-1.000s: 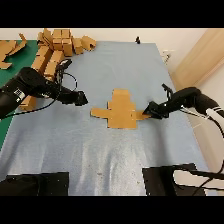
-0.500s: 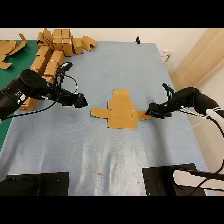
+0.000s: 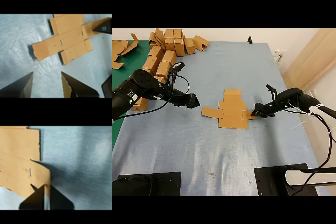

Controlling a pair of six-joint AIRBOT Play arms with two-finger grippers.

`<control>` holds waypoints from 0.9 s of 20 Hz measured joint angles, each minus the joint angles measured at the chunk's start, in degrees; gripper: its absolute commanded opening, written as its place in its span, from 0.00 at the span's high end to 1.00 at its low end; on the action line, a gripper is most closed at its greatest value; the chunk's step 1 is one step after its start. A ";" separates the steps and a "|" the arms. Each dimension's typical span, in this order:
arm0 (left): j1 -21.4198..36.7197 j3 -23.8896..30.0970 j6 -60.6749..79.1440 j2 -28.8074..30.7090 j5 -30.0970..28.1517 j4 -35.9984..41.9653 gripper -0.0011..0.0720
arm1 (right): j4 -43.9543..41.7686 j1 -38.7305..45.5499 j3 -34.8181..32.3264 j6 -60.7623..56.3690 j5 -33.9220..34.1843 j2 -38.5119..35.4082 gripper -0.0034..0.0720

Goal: Fold the box.

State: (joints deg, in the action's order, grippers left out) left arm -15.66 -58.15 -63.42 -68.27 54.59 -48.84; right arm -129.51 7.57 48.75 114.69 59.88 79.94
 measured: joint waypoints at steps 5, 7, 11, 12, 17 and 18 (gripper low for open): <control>1.38 0.00 1.38 -1.55 2.03 1.92 0.24 | -4.04 -1.95 -0.35 6.14 2.43 0.04 0.95; 2.73 0.04 3.82 -3.10 3.72 4.70 0.24 | -7.34 -4.09 -2.38 9.94 2.67 -1.03 0.95; 5.25 0.04 8.72 -5.97 5.11 8.28 0.24 | -12.26 -9.53 -9.64 16.55 0.28 -6.58 0.95; 5.77 0.04 9.44 -6.69 5.27 8.79 0.24 | -12.90 -10.80 -11.41 18.01 -0.94 -8.46 0.95; 7.34 0.04 11.19 -10.80 6.75 11.28 0.23 | -14.32 -17.79 -17.68 22.75 -8.04 -16.52 0.95; 7.48 0.04 11.39 -11.74 6.99 11.76 0.23 | -14.43 -18.99 -18.34 23.06 -9.27 -17.27 0.95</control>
State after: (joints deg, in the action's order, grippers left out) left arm -8.19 -58.11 -52.03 -80.01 61.58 -37.08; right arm -143.94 -11.42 30.41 137.75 50.61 62.67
